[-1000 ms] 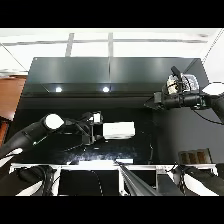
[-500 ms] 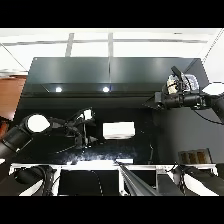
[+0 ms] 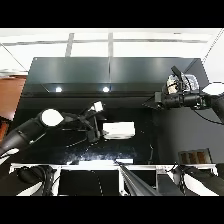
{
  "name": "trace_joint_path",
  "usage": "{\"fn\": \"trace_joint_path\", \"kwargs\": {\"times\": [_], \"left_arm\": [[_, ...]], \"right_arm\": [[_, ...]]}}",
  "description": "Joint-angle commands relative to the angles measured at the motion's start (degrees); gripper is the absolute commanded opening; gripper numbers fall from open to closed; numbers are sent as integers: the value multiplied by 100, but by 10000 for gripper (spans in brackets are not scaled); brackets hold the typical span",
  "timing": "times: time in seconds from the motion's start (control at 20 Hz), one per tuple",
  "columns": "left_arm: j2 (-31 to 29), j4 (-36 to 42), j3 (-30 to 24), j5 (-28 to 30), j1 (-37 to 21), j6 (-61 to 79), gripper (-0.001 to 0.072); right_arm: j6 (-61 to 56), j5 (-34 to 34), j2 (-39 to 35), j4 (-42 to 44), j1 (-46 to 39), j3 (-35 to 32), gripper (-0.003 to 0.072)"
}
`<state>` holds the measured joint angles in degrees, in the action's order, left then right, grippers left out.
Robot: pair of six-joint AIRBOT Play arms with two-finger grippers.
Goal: Fold the box and place the chain.
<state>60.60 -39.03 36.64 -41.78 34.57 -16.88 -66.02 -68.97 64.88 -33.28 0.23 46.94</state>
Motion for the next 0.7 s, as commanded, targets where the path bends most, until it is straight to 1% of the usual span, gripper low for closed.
{"fn": "trace_joint_path", "kwargs": {"times": [0.0, 0.25, 0.4, 0.65], "left_arm": [[551, 92, 240, 557, 505, 76, 707], [951, 282, 457, 551, 654, 269, 700], [992, 636, 494, 557, 656, 614, 700], [1075, 673, 494, 540, 675, 693, 690]], "right_arm": [[0, -2, -4, 0, 0, 7, 24], [0, 0, -4, 0, 2, 7, 24], [0, 0, -4, 0, 2, 7, 24], [-2, -28, -4, 0, 2, 7, 24]]}}
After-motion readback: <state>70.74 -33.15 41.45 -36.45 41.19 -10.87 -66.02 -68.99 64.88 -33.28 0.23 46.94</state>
